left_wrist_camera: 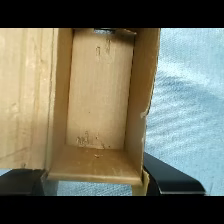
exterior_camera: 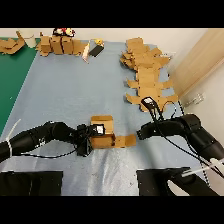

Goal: Fold the box.

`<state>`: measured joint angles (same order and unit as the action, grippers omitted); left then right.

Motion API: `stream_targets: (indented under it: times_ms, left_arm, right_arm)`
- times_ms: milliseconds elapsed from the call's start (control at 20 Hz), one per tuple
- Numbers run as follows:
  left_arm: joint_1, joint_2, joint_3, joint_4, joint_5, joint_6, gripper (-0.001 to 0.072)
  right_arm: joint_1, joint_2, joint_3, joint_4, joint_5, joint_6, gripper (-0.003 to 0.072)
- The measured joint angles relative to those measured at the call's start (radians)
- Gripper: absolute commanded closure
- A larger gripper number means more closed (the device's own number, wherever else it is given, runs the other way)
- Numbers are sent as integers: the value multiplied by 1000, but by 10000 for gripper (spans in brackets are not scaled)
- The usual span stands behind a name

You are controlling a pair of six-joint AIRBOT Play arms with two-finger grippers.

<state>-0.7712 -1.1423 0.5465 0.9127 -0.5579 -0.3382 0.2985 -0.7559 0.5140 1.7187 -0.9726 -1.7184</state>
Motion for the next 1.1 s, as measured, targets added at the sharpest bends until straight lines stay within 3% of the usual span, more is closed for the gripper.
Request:
stream_targets:
  times_ms: [400,950,1000,1100]
  left_arm:
    - [0,0,0,0,0,0,250]
    - [0,0,0,0,0,0,250]
    - [0,0,0,0,0,0,250]
    - [0,0,0,0,0,0,250]
  right_arm:
    - [-24,-165,-50,305,-13,-34,681]
    - [121,-169,-18,430,27,-41,680]
    - [132,-164,-6,433,31,-34,661]
    - [150,-158,15,436,42,-18,513]
